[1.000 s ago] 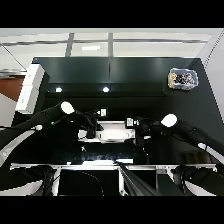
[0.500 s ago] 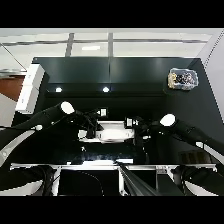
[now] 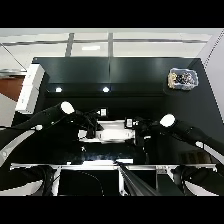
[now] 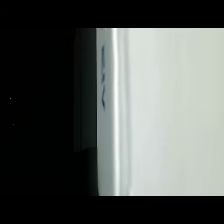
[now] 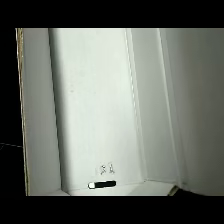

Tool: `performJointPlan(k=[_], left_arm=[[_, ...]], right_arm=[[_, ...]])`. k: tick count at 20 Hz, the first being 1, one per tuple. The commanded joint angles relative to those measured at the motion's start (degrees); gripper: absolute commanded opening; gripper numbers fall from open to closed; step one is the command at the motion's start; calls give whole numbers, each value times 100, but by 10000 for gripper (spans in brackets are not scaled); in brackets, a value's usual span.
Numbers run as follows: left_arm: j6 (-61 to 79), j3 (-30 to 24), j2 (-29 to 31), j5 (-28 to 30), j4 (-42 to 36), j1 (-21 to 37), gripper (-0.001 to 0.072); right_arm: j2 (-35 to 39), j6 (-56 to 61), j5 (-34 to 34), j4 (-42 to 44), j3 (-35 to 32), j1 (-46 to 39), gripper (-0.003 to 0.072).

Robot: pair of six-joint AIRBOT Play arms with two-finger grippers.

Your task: Fold the box and place the chain.

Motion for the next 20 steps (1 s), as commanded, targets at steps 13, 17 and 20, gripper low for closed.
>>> performJointPlan(k=[13,17,20], left_arm=[[-516,11,317,0,219,20,552],[-1322,11,1005,-50,697,319,696],[-2540,11,1672,-417,1427,728,696]], right_arm=[[-4,42,20,-52,-4,2,487],[-4,118,-79,-31,-4,2,487],[-4,210,-199,0,-4,0,487]])
